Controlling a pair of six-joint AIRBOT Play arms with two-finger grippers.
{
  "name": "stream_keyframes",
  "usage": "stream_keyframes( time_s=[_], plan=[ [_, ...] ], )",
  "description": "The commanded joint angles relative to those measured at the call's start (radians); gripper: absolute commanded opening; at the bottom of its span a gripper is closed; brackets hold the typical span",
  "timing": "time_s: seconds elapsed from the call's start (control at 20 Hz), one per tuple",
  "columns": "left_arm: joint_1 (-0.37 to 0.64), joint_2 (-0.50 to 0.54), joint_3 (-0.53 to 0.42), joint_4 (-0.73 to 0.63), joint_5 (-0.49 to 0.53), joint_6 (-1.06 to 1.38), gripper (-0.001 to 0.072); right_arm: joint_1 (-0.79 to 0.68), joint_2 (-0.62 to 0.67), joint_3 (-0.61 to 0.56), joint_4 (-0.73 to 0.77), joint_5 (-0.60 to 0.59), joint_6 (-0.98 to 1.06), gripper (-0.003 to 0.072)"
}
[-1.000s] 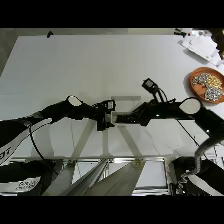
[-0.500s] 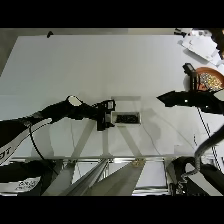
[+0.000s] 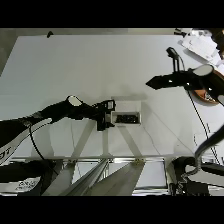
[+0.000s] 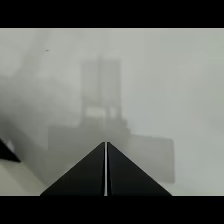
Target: Fold the box and place the chain.
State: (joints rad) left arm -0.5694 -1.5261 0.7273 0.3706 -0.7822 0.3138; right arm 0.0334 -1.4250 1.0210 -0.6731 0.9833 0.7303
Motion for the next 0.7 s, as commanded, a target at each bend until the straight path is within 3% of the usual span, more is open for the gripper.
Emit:
stream_keyframes(
  time_s=[0.0,0.55,0.6,0.65],
  plan=[
    [0.000,0.001,0.000,0.000,0.000,0.000,0.0342,0.116,-0.132,0.152,-0.067,0.186,0.005,0.0003],
    [0.000,0.001,0.000,0.000,0.000,0.000,0.0342,0.272,-0.143,0.170,-0.293,0.484,-0.049,0.0015],
    [0.000,0.000,0.000,0.000,0.000,0.000,0.0342,0.279,-0.128,0.170,-0.317,0.483,-0.048,0.0080],
    [0.000,0.001,0.000,0.000,0.000,0.000,0.0342,0.285,-0.107,0.170,-0.333,0.480,-0.047,0.0229]
  ],
)
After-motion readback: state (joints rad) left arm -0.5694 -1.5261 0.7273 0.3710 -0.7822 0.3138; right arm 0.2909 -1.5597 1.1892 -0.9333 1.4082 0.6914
